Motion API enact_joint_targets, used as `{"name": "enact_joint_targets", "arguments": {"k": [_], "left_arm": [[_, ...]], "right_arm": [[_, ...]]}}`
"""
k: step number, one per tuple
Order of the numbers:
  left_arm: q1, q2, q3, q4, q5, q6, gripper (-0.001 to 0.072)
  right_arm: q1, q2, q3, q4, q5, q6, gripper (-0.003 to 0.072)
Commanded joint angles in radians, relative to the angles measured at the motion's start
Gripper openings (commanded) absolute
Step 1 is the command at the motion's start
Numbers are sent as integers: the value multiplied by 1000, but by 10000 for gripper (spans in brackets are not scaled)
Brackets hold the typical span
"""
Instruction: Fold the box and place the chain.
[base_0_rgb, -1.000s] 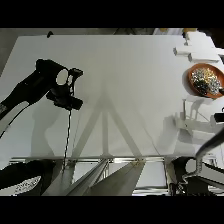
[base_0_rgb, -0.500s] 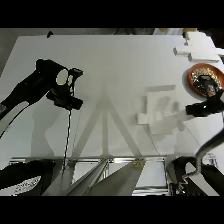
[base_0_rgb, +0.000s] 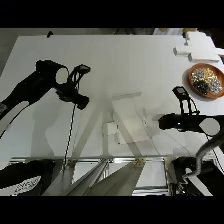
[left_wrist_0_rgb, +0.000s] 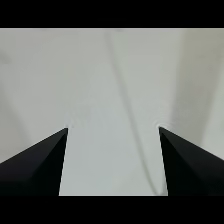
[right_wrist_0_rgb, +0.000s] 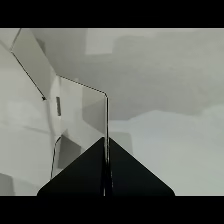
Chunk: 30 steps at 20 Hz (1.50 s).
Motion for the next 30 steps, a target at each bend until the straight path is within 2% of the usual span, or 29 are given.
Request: {"name": "enact_joint_targets", "arguments": {"k": [1, 2, 3, 4, 7, 8, 13, 16, 18, 21, 24, 26, 30], "left_arm": [[30, -32, 0, -510, 77, 449, 631], [40, -55, 0, -700, 79, 572, 630], [40, -80, 0, -818, 92, 647, 627], [36, -103, 0, -853, 115, 671, 627], [34, -184, 0, -827, 105, 672, 646], [35, -207, 0, -821, 96, 672, 696], [35, -247, -9, -739, 87, 659, 694], [27, -247, -42, -743, 114, 658, 694], [7, -247, -76, -797, 153, 718, 693], [-34, -248, -132, -996, 197, 909, 692], [-61, -262, -142, -1032, 250, 934, 688], [-60, -272, -143, -1017, 239, 924, 580], [-43, -272, -142, -957, 223, 907, 430]], "right_arm": [[36, 13, -12, 14, -18, 14, 16], [36, 12, -12, 14, -19, 14, 16], [36, 12, -12, 14, -19, 14, 16], [36, 12, -12, 14, -19, 14, 16], [36, 13, -12, 14, -19, 14, 16], [36, 12, -12, 14, -19, 14, 16], [36, 12, -12, 14, -19, 14, 16], [36, 12, -12, 14, -20, 14, 16], [36, 12, -12, 14, -26, 14, 16], [36, 13, -12, 14, -41, 14, 16], [36, 12, -12, 14, -44, 14, 16], [36, 13, -12, 14, -43, 14, 16], [36, 12, -12, 14, -43, 14, 16]]}}
